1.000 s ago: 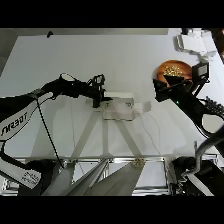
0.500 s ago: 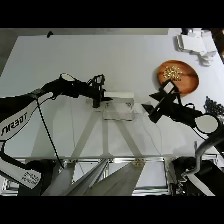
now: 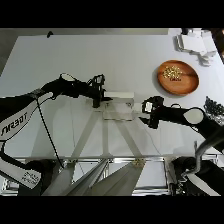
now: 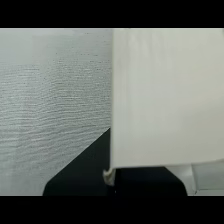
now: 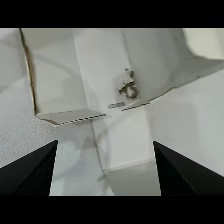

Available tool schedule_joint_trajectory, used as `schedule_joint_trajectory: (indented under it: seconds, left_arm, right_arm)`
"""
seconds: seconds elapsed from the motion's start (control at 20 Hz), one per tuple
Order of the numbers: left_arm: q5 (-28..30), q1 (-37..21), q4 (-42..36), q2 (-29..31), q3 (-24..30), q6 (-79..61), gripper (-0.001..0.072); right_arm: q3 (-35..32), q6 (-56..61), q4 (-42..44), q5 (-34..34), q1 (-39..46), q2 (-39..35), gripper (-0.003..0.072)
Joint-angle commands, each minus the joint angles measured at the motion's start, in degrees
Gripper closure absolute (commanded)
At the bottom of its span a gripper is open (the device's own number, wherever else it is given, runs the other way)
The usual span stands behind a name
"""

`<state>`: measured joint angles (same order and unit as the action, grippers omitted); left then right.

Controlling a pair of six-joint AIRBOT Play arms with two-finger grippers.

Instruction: Fold the box and place the chain.

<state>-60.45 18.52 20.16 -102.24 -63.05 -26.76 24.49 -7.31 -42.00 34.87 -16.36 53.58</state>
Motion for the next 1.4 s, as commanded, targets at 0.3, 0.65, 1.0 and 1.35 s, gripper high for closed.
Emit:
schedule_joint_trajectory:
  seconds: [0.3, 0.65, 1.0, 1.35]
  left_arm:
    - [0.0, 0.1, 0.0, 0.0, 0.0, 0.0, 0.0703]
    - [0.0, 0.1, 0.0, 0.0, 0.0, 0.0, 0.0703]
    - [0.0, 0.1, 0.0, 0.0, 0.0, 0.0, 0.0703]
    - [0.0, 0.1, 0.0, 0.0, 0.0, 0.0, 0.0703]
  right_arm:
    - [0.0, -21.7, 17.1, 0.5, 1.0, 14.6, -0.0015]
    - [0.0, -20.4, 29.2, 0.1, 1.0, 16.0, -0.0016]
    - [2.3, -7.5, 27.6, -1.5, 2.8, 16.0, -0.0011]
    - [8.7, -15.0, 25.1, 2.8, 2.9, 23.2, 0.0006]
